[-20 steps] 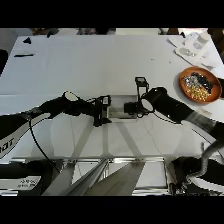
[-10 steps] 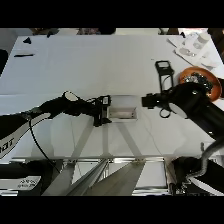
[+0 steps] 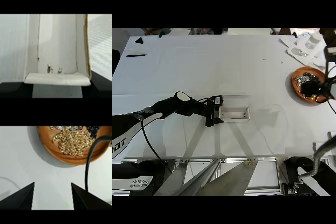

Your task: Fold the box and place the chain.

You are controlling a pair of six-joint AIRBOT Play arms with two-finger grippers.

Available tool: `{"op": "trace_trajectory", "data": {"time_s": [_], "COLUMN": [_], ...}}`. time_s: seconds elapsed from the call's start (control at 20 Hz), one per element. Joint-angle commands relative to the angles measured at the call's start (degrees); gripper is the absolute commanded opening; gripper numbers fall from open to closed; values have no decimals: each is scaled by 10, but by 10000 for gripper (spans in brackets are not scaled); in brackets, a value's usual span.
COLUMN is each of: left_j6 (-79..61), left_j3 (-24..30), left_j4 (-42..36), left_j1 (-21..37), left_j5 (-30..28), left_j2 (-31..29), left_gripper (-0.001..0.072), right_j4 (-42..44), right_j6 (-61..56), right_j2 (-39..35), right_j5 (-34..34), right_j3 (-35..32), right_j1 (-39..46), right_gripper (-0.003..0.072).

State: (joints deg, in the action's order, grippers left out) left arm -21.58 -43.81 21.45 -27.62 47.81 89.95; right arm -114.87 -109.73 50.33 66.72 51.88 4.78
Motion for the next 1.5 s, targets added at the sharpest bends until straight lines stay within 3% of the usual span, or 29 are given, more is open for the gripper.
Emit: {"op": "trace_trajectory", "data": {"time_s": [0.0,0.2,0.45,0.75,1.1,1.2,1.3,1.45], "left_j6": [0,0,0,0,0,0,0,0], "left_j3": [0,0,0,0,0,0,0,0], "left_j4": [0,0,0,0,0,0,0,0], "left_j1": [0,0,0,0,0,0,0,0], "left_j5": [0,0,0,0,0,0,0,0], "left_j2": [0,0,0,0,0,0,0,0], "left_gripper": [291,291,291,291,291,291,291,291], "right_j4": [77,176,154,166,175,197,212,207], "right_j6": [99,153,182,167,176,197,203,203], "right_j2": [19,96,222,358,417,419,417,405], "right_j5": [-59,-129,-201,-192,-165,-175,-170,-149], "right_j3": [0,0,24,115,126,126,126,126], "right_j1": [132,221,226,246,283,282,282,282], "right_gripper": [504,505,518,518,501,295,22,10]}}
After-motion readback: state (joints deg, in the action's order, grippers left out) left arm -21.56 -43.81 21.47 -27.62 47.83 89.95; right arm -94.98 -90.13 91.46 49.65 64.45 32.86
